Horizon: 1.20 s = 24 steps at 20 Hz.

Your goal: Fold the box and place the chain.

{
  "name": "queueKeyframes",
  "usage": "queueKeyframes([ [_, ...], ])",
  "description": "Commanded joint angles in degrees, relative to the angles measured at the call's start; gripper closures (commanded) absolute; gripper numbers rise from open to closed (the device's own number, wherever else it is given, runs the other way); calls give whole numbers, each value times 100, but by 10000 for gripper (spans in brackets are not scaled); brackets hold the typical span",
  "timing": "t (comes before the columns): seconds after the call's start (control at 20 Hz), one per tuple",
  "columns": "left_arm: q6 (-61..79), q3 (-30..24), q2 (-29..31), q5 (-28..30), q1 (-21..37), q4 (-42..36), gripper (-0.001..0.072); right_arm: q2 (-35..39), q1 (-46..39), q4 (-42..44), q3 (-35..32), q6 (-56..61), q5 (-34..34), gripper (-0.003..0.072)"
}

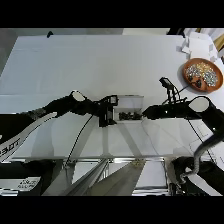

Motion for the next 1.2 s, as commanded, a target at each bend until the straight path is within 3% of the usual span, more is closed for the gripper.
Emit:
queueKeyframes([
  [0.0, 2, -2, 2, 2, 0, 2, 457, 55, -4, 146, 0, -197, -33, 679],
  [0.15, 2, -2, 2, 0, 0, 2, 457, 55, -280, -256, 4, -181, -269, 678],
  [0.25, 2, -2, 2, 0, 0, 2, 457, 55, -750, -1010, 127, 162, -282, 677],
  [0.3, 2, -2, 2, 2, 0, 2, 457, 55, -955, -1547, 254, 568, -365, 627],
  [0.35, 2, -2, 2, 2, 0, 2, 457, 52, -1130, -2131, 404, 1078, -459, 504],
  [0.4, 0, -2, 2, 2, 0, 2, 457, 39, -1233, -2599, 544, 1405, -485, 466],
  [0.55, 2, -2, 2, 2, 0, 2, 457, -229, -1300, -3578, 841, 1851, -470, 461],
  [0.8, 2, -2, 2, 2, 0, 2, 457, -999, -1198, -3687, 870, 1978, -686, 461],
  [1.15, 0, -2, 2, 0, 0, 2, 457, -1523, -920, -3676, 872, 1985, -1099, 467],
])
